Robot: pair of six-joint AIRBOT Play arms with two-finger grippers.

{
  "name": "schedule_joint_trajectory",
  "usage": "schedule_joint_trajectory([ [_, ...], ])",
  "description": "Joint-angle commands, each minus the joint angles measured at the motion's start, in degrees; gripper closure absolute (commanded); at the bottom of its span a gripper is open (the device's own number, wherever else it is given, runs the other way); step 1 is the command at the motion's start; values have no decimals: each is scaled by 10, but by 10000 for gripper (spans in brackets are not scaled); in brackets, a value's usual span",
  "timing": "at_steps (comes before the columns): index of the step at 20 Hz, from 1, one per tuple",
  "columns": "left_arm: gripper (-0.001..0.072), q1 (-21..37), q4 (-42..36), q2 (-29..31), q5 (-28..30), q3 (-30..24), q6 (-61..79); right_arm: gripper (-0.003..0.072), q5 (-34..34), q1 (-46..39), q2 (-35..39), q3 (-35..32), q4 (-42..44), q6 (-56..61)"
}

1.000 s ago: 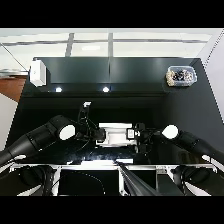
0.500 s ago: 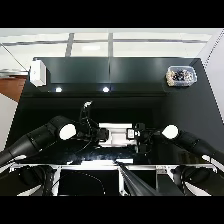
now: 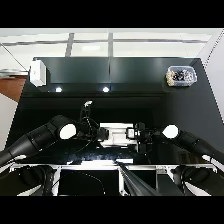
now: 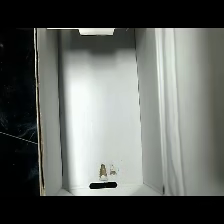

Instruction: Fold the box and place the chain.

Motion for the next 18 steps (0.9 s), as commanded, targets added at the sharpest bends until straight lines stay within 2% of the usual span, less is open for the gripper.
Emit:
schedule_joint_trajectory([
  [1,403,0,10,-1,-3,1,3,286,0,0,0,0,0,0],
  [9,402,0,34,-1,-6,1,3,286,0,0,0,0,0,0],
  [13,402,-19,45,-4,-6,1,0,286,0,0,0,0,0,0],
  [18,402,-35,72,-37,-6,14,-40,286,0,0,0,0,0,0],
])
